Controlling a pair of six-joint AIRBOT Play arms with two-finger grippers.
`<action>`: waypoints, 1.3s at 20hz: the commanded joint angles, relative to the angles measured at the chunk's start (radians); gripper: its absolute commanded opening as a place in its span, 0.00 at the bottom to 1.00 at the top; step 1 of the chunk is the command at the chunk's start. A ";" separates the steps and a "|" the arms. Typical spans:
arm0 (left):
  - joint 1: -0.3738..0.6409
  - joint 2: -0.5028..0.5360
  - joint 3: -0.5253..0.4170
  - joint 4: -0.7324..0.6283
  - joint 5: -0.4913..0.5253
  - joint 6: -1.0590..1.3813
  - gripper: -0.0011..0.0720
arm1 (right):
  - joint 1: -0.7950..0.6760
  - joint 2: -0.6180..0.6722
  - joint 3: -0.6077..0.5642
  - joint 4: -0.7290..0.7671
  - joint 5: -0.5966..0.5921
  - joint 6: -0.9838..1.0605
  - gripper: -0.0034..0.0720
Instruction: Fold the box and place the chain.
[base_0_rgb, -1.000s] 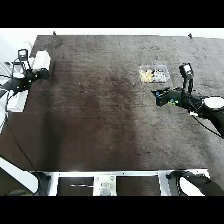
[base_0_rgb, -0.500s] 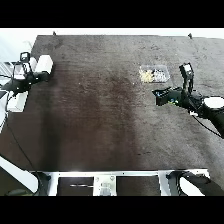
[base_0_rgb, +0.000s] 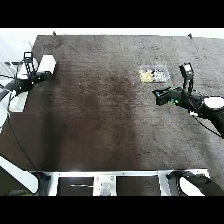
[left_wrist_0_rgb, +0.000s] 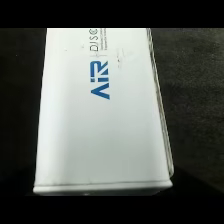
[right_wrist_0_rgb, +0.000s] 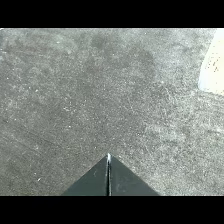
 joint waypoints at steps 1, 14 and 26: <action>-0.009 0.001 0.002 0.001 0.012 0.000 0.70 | 0.000 0.000 0.000 0.000 0.001 -0.001 0.44; -0.022 0.012 0.010 0.033 0.055 0.000 0.94 | -0.001 0.000 0.000 0.000 0.013 0.003 0.81; 0.014 0.246 0.009 0.043 -0.282 0.025 0.03 | -0.011 0.114 0.008 0.041 -0.008 0.002 0.11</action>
